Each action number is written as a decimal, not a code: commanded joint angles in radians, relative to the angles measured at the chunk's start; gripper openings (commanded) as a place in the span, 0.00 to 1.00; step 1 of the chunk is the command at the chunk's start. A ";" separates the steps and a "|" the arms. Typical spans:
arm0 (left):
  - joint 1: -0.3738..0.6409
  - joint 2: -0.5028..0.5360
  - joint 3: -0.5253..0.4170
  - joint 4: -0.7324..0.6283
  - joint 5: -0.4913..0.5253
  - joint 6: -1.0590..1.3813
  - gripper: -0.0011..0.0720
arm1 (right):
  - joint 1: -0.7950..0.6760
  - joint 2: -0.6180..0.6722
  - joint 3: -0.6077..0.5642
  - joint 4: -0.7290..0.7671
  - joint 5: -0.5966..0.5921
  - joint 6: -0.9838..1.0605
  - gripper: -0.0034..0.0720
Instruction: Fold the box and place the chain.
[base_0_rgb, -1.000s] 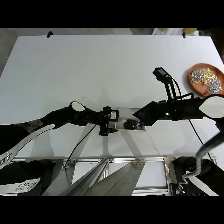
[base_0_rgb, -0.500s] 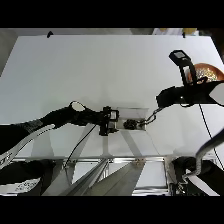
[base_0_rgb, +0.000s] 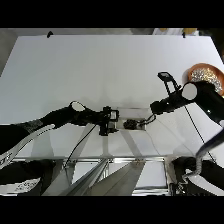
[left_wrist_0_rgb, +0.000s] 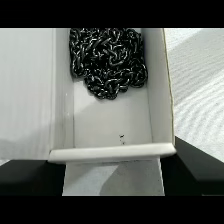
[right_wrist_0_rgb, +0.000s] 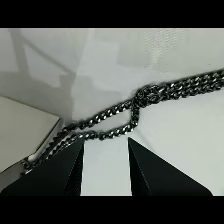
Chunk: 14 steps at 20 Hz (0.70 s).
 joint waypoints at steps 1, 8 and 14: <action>0.000 0.001 0.000 0.000 0.000 0.000 0.04 | -0.001 -0.079 -0.020 0.014 -0.039 0.008 0.46; 0.000 0.001 0.000 0.000 0.000 0.000 0.04 | -0.001 -0.158 -0.021 0.015 -0.073 0.034 0.44; 0.000 0.001 0.000 0.000 0.000 0.000 0.04 | -0.001 -0.130 -0.020 -0.003 -0.079 0.036 0.44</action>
